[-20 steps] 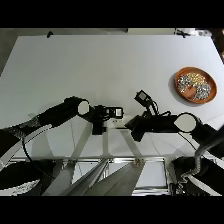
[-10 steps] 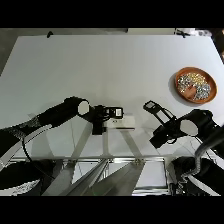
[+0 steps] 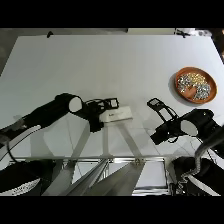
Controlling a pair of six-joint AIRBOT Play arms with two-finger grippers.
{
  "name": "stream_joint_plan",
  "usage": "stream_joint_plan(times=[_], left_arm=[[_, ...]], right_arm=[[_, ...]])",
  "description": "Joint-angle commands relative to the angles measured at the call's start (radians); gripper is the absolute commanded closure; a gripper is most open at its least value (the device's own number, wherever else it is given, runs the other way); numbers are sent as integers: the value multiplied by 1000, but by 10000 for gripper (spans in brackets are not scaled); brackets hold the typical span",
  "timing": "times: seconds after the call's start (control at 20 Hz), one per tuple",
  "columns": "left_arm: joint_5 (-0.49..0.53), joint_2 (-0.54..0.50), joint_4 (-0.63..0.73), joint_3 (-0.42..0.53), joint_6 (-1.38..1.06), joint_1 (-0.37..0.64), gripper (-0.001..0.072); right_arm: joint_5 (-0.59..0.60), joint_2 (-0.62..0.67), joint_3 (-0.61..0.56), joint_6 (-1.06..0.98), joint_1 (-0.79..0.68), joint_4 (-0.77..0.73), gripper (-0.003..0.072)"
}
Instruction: Fold the box and place the chain.
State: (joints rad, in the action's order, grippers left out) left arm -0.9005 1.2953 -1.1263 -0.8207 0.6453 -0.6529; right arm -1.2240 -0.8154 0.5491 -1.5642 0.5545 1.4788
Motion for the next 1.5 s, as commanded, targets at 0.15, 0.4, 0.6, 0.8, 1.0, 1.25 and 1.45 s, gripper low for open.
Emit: stream_joint_plan(times=[0.15,0.4,0.6,0.8,1.0,1.25,1.45], left_arm=[[-49,-264,-109,-1,350,272,706],[-159,-387,-311,0,583,609,706],[-211,-386,-296,69,586,833,705],[-201,-380,-308,188,585,938,705],[-236,-356,-332,241,586,943,691],[-285,-332,-344,243,586,943,164],[-327,-341,-345,243,586,937,16]], right_arm=[[45,1,1,-10,0,-30,667],[66,1,1,-11,0,-51,667],[76,1,1,-10,0,-50,667],[76,1,1,-10,0,-50,667],[76,1,1,-10,0,-50,667],[76,1,1,-10,0,-50,667],[76,1,1,-10,0,-50,666]])
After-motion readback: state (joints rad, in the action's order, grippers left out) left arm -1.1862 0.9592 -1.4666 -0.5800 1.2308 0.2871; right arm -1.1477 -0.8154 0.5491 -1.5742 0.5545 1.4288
